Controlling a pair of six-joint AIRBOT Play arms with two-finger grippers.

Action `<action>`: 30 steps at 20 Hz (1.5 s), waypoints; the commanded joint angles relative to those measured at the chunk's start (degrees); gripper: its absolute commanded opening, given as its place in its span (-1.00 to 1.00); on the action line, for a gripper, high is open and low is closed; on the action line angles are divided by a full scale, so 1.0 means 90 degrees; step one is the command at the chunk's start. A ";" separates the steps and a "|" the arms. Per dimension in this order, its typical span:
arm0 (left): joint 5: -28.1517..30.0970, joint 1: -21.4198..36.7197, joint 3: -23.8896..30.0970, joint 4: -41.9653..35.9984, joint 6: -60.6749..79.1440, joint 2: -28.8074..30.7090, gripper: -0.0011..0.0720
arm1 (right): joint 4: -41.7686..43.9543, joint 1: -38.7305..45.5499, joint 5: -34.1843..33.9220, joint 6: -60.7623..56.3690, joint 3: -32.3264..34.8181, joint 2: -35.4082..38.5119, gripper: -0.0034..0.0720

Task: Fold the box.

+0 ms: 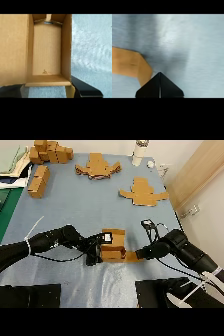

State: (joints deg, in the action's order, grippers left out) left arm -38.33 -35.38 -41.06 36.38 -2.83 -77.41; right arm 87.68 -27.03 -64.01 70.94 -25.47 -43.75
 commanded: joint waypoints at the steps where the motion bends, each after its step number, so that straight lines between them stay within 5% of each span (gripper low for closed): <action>1: 0.0002 0.0005 -0.0007 0.0002 0.0002 0.0000 0.18 | 0.1336 0.0049 0.0782 0.0126 0.0209 -0.0287 -0.91; 17: 0.0002 0.0005 -0.0007 0.0002 0.0002 0.0000 0.18 | 0.2161 -0.0027 0.0668 0.0454 -0.0209 0.0391 -0.90; 19: 0.0002 0.0007 -0.0007 0.0002 0.0002 0.0000 0.18 | 0.2346 -0.0027 0.0680 0.0459 -0.0209 0.0372 -0.69; 21: 0.0002 0.0007 -0.0007 0.0002 0.0002 0.0000 0.18 | 0.2475 -0.0027 0.0733 0.0459 -0.0216 0.0372 -0.15; 27: 0.0002 0.0007 -0.0007 0.0002 0.0002 0.0000 0.18 | 0.2873 -0.0027 0.0731 0.0454 -0.0243 0.0372 -0.09; 30: 0.0002 0.0007 -0.0007 0.0002 0.0002 0.0000 0.18 | 0.2907 -0.0027 0.0784 0.0452 -0.0243 0.0333 0.18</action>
State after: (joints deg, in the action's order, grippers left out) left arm -38.30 -35.38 -41.06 36.40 -2.83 -77.41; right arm 112.73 -27.27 -57.41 75.02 -27.62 -40.56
